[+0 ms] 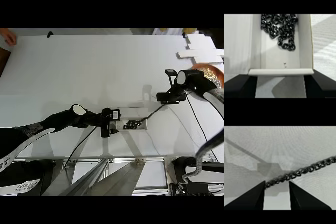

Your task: Fold the box and place the chain.

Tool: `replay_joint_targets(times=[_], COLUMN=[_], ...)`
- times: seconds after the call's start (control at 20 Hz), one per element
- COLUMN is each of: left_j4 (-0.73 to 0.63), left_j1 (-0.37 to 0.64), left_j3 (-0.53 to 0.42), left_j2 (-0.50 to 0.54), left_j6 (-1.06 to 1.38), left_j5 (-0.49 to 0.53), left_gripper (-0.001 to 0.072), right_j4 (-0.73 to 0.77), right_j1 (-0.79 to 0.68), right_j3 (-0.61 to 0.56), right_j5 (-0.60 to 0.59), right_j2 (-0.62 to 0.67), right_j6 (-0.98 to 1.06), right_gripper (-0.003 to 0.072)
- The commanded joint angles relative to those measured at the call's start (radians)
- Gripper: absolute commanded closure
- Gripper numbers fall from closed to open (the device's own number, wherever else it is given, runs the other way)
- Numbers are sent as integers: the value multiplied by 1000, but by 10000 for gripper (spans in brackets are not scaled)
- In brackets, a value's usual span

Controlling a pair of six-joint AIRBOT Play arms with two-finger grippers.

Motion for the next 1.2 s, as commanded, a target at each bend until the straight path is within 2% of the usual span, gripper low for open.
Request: replay_joint_targets(times=[0.0,0.2,0.35,0.55,0.9,1.15], left_j4=[0,0,0,0,0,0], left_j1=[0,0,0,0,0,0], left_j3=[0,0,0,0,0,0], left_j2=[1,1,1,1,1,1], left_j6=[0,0,0,0,0,0], left_j5=[0,0,0,0,0,0], left_gripper=[376,376,376,376,376,376], right_j4=[-6,-6,-6,-9,3,103], right_j1=[0,0,0,0,73,211], right_j3=[-2,-6,-23,-23,-23,-23], right_j5=[8,17,17,54,219,289], right_j2=[-4,-21,-23,46,447,644], right_j6=[18,41,35,-24,-95,-86], right_gripper=[397,457,659,664,664,664])
